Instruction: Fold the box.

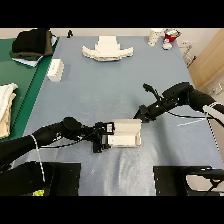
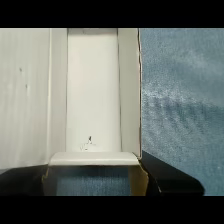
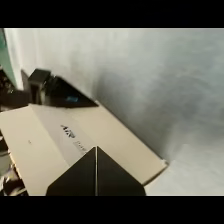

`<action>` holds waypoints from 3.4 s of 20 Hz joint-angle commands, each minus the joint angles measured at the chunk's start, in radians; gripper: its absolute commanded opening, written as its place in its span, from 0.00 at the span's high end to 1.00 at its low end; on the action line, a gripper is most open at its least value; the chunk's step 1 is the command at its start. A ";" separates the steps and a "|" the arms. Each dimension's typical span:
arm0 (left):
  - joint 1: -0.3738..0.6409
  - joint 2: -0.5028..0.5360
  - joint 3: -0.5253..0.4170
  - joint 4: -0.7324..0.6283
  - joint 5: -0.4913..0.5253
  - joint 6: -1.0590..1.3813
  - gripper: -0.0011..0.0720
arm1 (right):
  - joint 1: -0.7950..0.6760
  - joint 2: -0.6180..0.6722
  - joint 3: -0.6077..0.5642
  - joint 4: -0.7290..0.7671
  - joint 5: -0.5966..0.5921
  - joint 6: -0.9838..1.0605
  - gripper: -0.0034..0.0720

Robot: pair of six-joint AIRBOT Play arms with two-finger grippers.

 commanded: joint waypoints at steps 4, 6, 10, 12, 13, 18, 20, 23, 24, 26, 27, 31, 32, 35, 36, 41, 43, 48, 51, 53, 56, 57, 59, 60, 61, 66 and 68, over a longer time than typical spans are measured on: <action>0.000 0.000 0.001 0.000 0.000 0.000 0.29 | 0.122 0.043 -0.021 -0.030 -0.055 -0.108 0.95; 0.000 0.000 0.001 0.000 0.000 0.000 0.29 | 0.166 0.103 -0.056 -0.046 0.030 -0.136 0.95; 0.000 0.000 0.001 0.000 0.000 0.000 0.29 | 0.282 0.282 -0.176 -0.061 0.304 -0.212 0.95; 0.000 0.000 0.001 0.000 0.000 0.000 0.29 | 0.345 0.379 -0.255 -0.063 0.433 -0.231 0.95; 0.000 0.000 0.001 0.000 0.000 0.000 0.29 | 0.378 0.427 -0.299 -0.064 0.492 -0.234 0.95; 0.000 0.000 0.001 0.000 0.000 0.000 0.29 | 0.519 0.599 -0.477 -0.112 0.777 -0.250 0.95; 0.000 0.000 0.001 0.000 0.000 0.000 0.29 | 0.540 0.616 -0.490 -0.151 0.804 -0.250 0.94; 0.000 0.000 0.001 0.000 0.000 0.000 0.29 | 0.545 0.616 -0.490 -0.203 0.811 -0.251 0.93; 0.000 0.000 0.001 0.000 0.000 0.000 0.29 | 0.545 0.615 -0.488 -0.212 0.813 -0.252 0.85; 0.000 0.000 0.000 0.000 0.000 0.000 0.29 | 0.545 0.616 -0.472 -0.215 0.793 -0.290 0.63; 0.000 0.000 0.001 0.000 0.000 0.000 0.29 | 0.545 0.616 -0.460 -0.218 0.775 -0.317 0.52; 0.000 0.000 0.001 0.000 0.000 0.000 0.29 | 0.546 0.615 -0.415 -0.227 0.702 -0.483 0.23; 0.000 0.000 0.000 0.000 0.000 0.000 0.29 | 0.552 0.615 -0.414 -0.233 0.697 -0.535 0.22; 0.000 0.000 0.001 0.000 0.000 0.000 0.29 | 0.603 0.600 -0.414 -0.303 0.705 -0.615 0.22; 0.000 0.000 0.001 0.000 0.001 0.000 0.29 | 0.622 0.585 -0.414 -0.346 0.718 -0.616 0.22; 0.000 0.000 0.001 0.000 0.000 0.000 0.29 | 0.707 0.526 -0.414 -0.520 0.860 -0.617 0.22; 0.000 0.000 0.001 0.000 0.000 0.000 0.29 | 0.713 0.526 -0.414 -0.533 0.885 -0.618 0.22; 0.000 0.000 0.001 0.000 0.000 0.000 0.29 | 0.713 0.545 -0.414 -0.533 0.884 -0.618 0.23; 0.000 0.000 0.001 0.000 0.000 0.000 0.29 | 0.713 0.566 -0.414 -0.540 0.883 -0.618 0.23; 0.000 0.000 0.001 0.000 0.000 0.000 0.29 | 0.713 0.573 -0.414 -0.556 0.884 -0.618 0.23; 0.000 0.000 0.001 0.000 0.000 0.000 0.29 | 0.713 0.598 -0.414 -0.562 0.884 -0.617 0.28; 0.000 0.000 0.001 0.000 0.000 0.000 0.29 | 0.713 0.607 -0.414 -0.563 0.884 -0.617 0.28; 0.000 0.000 0.001 0.000 0.000 0.000 0.29 | 0.713 0.618 -0.414 -0.568 0.885 -0.617 0.28; 0.000 0.000 0.001 0.000 0.000 0.000 0.29 | 0.713 0.616 -0.414 -0.575 0.887 -0.616 0.28; 0.000 0.000 0.001 0.000 0.000 0.000 0.29 | 0.713 0.612 -0.414 -0.578 0.896 -0.616 0.28; 0.000 0.000 0.001 0.000 0.000 0.000 0.29 | 0.710 0.560 -0.415 -0.599 0.955 -0.602 0.38; 0.000 0.000 0.001 0.000 0.000 0.000 0.29 | 0.711 0.549 -0.415 -0.598 0.949 -0.594 0.42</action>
